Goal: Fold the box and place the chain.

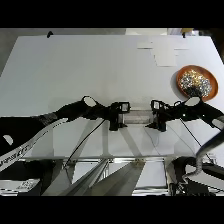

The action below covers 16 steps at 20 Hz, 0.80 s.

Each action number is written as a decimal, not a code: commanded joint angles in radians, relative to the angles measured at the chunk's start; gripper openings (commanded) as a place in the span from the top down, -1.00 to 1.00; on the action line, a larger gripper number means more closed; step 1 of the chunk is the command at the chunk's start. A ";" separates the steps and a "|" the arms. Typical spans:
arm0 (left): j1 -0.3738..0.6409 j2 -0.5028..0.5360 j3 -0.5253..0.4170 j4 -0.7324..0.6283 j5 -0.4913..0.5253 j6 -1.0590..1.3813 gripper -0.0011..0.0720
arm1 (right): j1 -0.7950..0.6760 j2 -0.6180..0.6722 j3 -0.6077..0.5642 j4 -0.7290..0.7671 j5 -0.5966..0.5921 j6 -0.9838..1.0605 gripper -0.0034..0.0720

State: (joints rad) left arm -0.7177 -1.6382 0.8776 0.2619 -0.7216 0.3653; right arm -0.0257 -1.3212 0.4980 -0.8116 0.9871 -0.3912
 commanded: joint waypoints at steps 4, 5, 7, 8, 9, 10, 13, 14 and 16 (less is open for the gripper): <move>-0.001 -0.001 0.000 0.000 -0.001 0.001 0.06 | 0.001 0.000 0.000 0.000 0.000 0.000 -0.50; -0.001 -0.001 0.000 0.000 -0.001 0.001 0.06 | 0.001 0.000 0.000 0.000 0.000 0.000 -0.50; -0.001 -0.001 0.000 0.000 -0.001 0.001 0.06 | 0.001 0.000 0.000 0.000 0.000 0.000 -0.50; -0.001 -0.001 0.000 0.000 -0.001 0.001 0.06 | 0.001 0.000 0.000 0.005 0.000 0.000 -0.50; -0.001 -0.001 0.000 0.000 -0.001 0.001 0.06 | 0.001 0.000 0.000 0.004 0.000 0.000 -0.50; -0.001 -0.001 0.000 0.000 -0.001 0.001 0.06 | 0.001 0.000 0.000 0.003 0.000 0.000 -0.50; -0.001 -0.001 0.000 0.000 -0.001 0.001 0.06 | 0.001 0.000 0.000 0.005 0.002 0.001 -0.50; -0.001 -0.001 0.000 0.000 -0.001 0.001 0.06 | 0.001 0.000 0.000 0.010 0.003 0.000 -0.50; -0.001 -0.001 0.000 0.000 -0.001 0.001 0.06 | 0.001 0.000 0.000 0.015 0.004 0.001 -0.50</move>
State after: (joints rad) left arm -0.7177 -1.6386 0.8772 0.2615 -0.7223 0.3660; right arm -0.0257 -1.3212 0.4980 -0.8074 0.9882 -0.3908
